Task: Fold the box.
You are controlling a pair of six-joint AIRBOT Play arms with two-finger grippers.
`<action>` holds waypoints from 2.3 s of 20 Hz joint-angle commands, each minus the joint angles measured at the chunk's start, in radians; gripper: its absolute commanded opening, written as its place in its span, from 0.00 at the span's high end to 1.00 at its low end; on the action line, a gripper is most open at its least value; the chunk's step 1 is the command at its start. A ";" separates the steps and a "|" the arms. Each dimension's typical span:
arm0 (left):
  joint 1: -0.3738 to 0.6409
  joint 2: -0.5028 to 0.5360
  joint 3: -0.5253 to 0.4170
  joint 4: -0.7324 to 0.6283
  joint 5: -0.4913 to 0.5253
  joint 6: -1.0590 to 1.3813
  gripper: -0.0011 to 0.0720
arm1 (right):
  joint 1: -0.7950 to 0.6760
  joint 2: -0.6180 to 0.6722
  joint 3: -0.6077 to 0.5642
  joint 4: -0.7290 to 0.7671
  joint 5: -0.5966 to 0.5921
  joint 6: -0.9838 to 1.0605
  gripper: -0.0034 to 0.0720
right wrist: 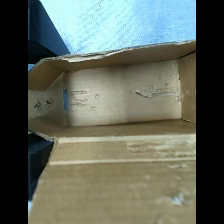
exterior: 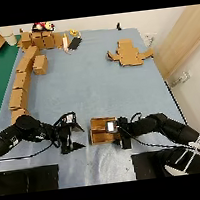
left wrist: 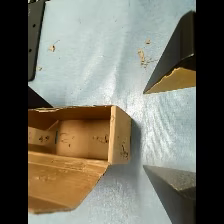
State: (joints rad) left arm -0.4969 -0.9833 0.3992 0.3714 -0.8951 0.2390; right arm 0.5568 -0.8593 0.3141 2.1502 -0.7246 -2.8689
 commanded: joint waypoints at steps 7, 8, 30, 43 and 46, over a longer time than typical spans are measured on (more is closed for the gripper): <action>-0.116 -0.003 0.000 0.011 0.163 -0.004 0.03 | 0.000 0.000 0.000 0.000 0.000 0.000 0.41; -0.130 -0.003 0.000 0.011 0.163 -0.004 0.03 | 0.000 0.000 0.000 0.000 0.000 0.000 0.41; -0.286 -0.101 0.005 -0.081 0.349 0.000 0.03 | 0.000 0.000 0.000 0.000 0.000 0.000 0.41; -0.314 -0.101 0.005 -0.087 0.414 -0.030 0.03 | 0.000 0.000 0.000 0.000 0.000 0.000 0.41; -0.314 -0.102 0.005 -0.087 0.405 -0.030 0.03 | 0.000 0.000 0.000 0.000 0.000 0.000 0.41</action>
State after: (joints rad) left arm -0.8101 -1.0843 0.4034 0.2836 -0.4881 0.2123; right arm 0.5568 -0.8600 0.3141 2.1506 -0.7250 -2.8693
